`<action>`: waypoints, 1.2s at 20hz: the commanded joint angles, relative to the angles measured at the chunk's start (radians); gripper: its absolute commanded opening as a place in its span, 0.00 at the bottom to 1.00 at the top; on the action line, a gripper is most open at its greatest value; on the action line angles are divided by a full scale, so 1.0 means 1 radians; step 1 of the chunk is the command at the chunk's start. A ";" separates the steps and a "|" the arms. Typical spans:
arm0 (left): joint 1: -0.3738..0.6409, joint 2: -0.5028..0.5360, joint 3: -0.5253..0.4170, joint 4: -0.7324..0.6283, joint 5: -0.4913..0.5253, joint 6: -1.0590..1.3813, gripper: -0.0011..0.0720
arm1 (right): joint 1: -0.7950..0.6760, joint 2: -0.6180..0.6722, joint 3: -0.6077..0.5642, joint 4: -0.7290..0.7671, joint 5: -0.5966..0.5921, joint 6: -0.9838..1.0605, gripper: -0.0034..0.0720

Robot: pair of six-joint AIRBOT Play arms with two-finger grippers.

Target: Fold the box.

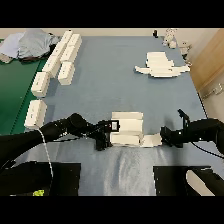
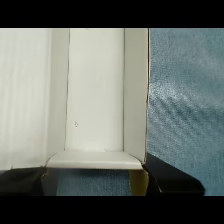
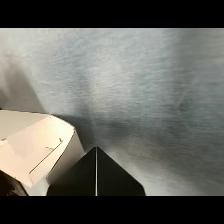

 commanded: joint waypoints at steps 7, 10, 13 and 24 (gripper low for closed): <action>0.000 -0.001 0.001 0.000 0.000 0.000 0.71 | -0.001 0.002 -0.005 0.130 -0.100 -0.083 0.05; 0.000 -0.001 0.001 0.000 0.000 0.000 0.71 | -0.001 0.002 0.018 0.148 -0.123 -0.089 0.19; 0.000 -0.001 0.001 0.000 0.000 0.000 0.71 | 0.021 0.002 0.051 0.167 -0.126 -0.095 0.38; 0.000 -0.001 0.001 0.000 0.000 0.000 0.71 | 0.431 -0.001 0.142 0.020 0.164 0.154 0.69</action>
